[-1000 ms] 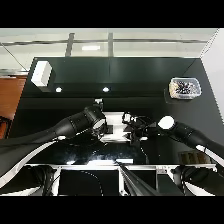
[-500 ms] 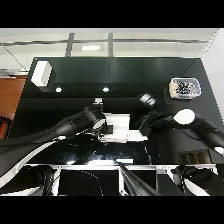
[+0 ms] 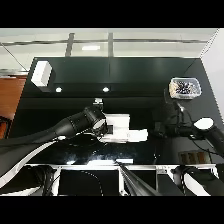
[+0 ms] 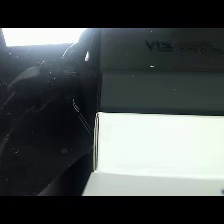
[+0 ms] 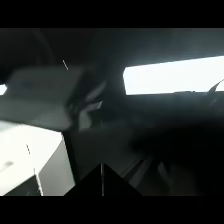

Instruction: Fold the box and place the chain.

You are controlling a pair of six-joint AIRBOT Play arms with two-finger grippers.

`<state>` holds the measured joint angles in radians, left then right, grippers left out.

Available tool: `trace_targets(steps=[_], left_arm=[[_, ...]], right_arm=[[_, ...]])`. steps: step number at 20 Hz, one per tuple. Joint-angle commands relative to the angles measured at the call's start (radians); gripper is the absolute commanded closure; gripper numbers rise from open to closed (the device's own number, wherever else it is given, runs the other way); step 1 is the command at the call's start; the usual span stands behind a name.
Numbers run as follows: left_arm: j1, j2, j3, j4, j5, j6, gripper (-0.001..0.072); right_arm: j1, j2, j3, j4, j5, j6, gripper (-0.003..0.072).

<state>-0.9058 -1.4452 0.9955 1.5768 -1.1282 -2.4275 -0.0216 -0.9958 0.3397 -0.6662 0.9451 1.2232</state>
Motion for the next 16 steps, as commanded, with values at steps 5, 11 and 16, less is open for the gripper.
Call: trace_targets(steps=[5, 11, 16], left_arm=[[0.000, 0.000, 0.000, 0.001, 0.000, 0.000, 0.0680], [0.000, 0.000, 0.000, 0.002, 0.001, 0.000, 0.0680], [0.000, 0.000, 0.000, 0.004, 0.001, 0.000, 0.0679]], right_arm=[[0.176, -0.275, 0.024, 0.389, 0.054, -0.286, 0.0667], [0.150, -0.280, 0.179, 0.364, 0.297, -0.338, 0.0179], [0.181, -0.280, 0.192, 0.280, 0.221, -0.273, 0.0180]])
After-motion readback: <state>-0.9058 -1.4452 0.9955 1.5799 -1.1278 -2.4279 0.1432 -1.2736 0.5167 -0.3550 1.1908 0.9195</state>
